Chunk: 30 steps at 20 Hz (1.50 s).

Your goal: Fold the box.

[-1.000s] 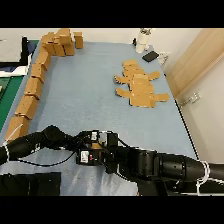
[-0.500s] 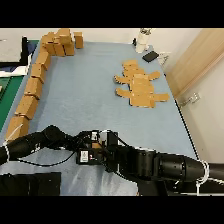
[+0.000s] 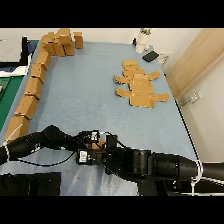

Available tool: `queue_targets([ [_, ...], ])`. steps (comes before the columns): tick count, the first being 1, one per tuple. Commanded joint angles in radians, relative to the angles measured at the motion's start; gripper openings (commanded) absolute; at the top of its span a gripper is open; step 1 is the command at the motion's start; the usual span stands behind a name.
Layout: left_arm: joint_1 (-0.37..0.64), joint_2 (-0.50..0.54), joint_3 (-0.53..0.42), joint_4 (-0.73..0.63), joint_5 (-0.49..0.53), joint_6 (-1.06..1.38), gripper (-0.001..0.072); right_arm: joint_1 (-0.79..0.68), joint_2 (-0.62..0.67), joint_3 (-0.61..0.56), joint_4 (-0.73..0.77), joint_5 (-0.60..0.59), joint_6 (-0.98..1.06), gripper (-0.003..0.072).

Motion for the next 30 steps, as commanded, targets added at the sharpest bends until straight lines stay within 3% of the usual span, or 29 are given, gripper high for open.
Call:
queue_targets([
  [1,0.001,0.0,0.001,0.0,0.0,-0.001,0.0517,-0.003,-0.022,-0.003,0.017,-0.001,0.0,0.0192],
  [3,0.001,0.0,0.001,0.0,-0.001,-0.001,0.0518,-0.003,-0.03,-0.003,0.016,-0.002,0.0,0.0214],
  [5,0.001,0.0,0.001,0.0,0.0,-0.001,0.0518,-0.003,-0.019,0.008,0.013,-0.016,0.0,0.043],
  [9,0.001,0.0,0.001,0.0,-0.001,-0.001,0.0517,-0.002,0.075,0.059,0.031,-0.168,0.025,0.0445],
  [12,0.001,0.0,0.001,0.0,-0.001,-0.001,0.0517,-0.003,0.158,0.037,0.135,-0.247,0.215,0.0437],
  [13,0.001,0.0,0.001,0.0,-0.001,-0.001,0.0517,-0.003,0.177,0.001,0.201,-0.241,0.285,0.0339],
  [14,0.001,0.0,0.001,0.0,0.0,-0.001,0.0517,-0.003,0.192,-0.052,0.28,-0.208,0.344,0.0195],
  [16,0.001,0.0,0.001,0.0,-0.001,-0.001,0.0517,-0.003,0.199,-0.175,0.445,-0.054,0.423,0.0005],
  [17,0.001,0.0,0.001,0.0,-0.001,-0.001,0.0517,-0.003,0.199,-0.225,0.493,0.063,0.495,0.0005],
  [20,0.001,0.0,0.001,0.0,-0.001,-0.001,0.0518,-0.032,0.211,-0.29,0.396,0.422,0.914,0.0004],
  [26,0.001,0.0,0.001,0.0,0.0,-0.001,0.0517,-0.135,0.249,-0.29,0.371,0.577,1.023,0.0004],
  [30,0.001,0.0,0.001,0.0,0.0,-0.001,0.0517,-0.145,0.179,-0.292,0.371,0.579,1.03,0.0003],
])
